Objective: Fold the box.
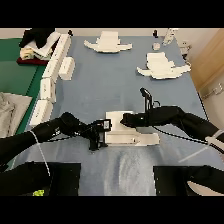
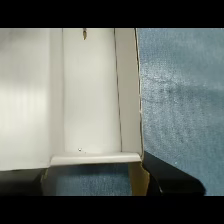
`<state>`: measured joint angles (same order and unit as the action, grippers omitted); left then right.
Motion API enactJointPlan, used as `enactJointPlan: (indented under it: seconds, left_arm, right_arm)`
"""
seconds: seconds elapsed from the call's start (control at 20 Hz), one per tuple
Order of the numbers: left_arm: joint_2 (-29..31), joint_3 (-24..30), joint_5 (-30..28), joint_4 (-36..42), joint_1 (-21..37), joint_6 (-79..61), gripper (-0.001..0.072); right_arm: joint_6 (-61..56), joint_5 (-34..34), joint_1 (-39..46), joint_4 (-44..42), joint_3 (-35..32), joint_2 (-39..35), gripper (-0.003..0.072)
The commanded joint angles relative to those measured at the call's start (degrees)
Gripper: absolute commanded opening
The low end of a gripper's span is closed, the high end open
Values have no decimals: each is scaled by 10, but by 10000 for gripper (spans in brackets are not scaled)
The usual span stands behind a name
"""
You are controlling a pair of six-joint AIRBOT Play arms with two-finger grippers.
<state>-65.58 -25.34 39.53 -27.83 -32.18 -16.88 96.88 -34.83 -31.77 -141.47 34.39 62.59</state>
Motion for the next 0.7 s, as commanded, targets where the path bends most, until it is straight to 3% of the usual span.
enactJointPlan:
  seconds: [0.0, 0.4, 0.65]
  left_arm:
    - [0, 0, 0, 0, 0, 0, 507]
    - [0, 0, 0, 0, 0, 0, 507]
    - [0, 0, 0, 0, 0, 0, 507]
  right_arm:
    - [5, -3, 5, -2, 4, 66, 11]
    - [51, -11, 5, -1, 6, 72, 11]
    - [87, -47, 13, 40, 29, 7, 11]
